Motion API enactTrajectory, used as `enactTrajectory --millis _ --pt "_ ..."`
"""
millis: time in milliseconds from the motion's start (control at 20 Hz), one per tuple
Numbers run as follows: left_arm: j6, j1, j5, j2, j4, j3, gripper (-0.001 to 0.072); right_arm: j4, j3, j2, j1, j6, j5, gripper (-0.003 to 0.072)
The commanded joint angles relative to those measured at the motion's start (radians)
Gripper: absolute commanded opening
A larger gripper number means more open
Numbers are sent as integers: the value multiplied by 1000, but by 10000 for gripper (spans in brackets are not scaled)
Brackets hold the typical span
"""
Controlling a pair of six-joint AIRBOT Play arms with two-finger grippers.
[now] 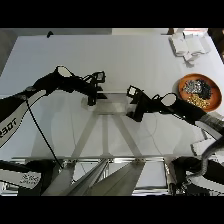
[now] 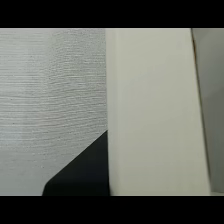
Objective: Fold the box and place the chain.
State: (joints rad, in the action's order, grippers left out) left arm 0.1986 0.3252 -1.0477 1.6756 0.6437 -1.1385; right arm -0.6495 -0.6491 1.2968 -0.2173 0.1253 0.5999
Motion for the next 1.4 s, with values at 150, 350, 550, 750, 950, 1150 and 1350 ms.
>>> enactTrajectory --millis 150,350,550,750,950,1150,1350 --pt "0 0 0 0 0 0 17 3 -9 -22 0 36 -21 689" --pt "0 0 0 0 0 0 17 6 -13 -21 -1 62 -58 689" --pt "0 0 0 0 0 0 17 2 -29 -13 27 51 -79 689" --pt "0 0 1 0 0 0 17 -2 -54 7 39 -26 -11 689" --pt "0 0 1 0 0 0 17 9 -80 51 39 -101 -7 689" --pt "0 0 0 0 0 0 17 56 -158 126 39 -138 16 689" --pt "0 0 0 0 0 0 17 57 -170 152 39 -185 34 689"
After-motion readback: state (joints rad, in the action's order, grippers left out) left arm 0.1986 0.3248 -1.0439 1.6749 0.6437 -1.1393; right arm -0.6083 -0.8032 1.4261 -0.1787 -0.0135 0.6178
